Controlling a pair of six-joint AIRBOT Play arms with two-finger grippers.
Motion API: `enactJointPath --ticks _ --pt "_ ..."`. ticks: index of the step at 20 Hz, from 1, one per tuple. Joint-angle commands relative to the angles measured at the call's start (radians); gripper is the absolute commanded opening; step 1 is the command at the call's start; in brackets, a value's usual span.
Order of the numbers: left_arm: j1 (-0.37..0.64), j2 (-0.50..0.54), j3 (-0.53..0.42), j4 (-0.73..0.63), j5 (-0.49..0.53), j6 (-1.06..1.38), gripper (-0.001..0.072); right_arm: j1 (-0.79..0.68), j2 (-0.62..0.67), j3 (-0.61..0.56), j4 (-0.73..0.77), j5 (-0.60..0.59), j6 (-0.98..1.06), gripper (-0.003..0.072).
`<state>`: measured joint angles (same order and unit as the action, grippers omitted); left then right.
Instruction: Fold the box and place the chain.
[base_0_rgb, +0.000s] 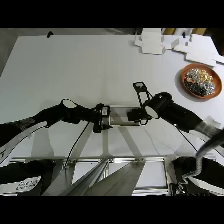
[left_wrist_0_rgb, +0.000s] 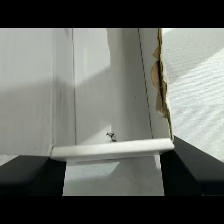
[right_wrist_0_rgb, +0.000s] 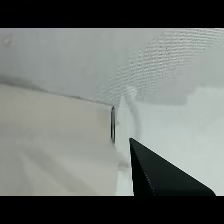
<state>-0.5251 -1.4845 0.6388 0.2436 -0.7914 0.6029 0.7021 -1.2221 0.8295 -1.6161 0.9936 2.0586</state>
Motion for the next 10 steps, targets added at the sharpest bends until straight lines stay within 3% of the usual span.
enactJointPath --ticks 1,4,6,10 --pt "0.0 0.0 0.001 -0.001 0.002 -0.001 0.015 0.0 0.138 0.022 -0.003 0.113 -0.234 0.0329" --pt "0.0 0.0 0.001 -0.001 0.003 -0.001 0.015 -0.063 0.256 0.082 -0.003 0.271 -0.372 0.0326" --pt "0.0 0.0 0.001 -0.001 0.002 -0.001 0.015 -0.194 0.277 0.122 -0.002 0.305 -0.412 0.0289" --pt "0.0 0.0 0.001 -0.001 0.002 -0.001 0.015 -0.603 0.253 0.14 0.034 0.099 -0.424 0.029"
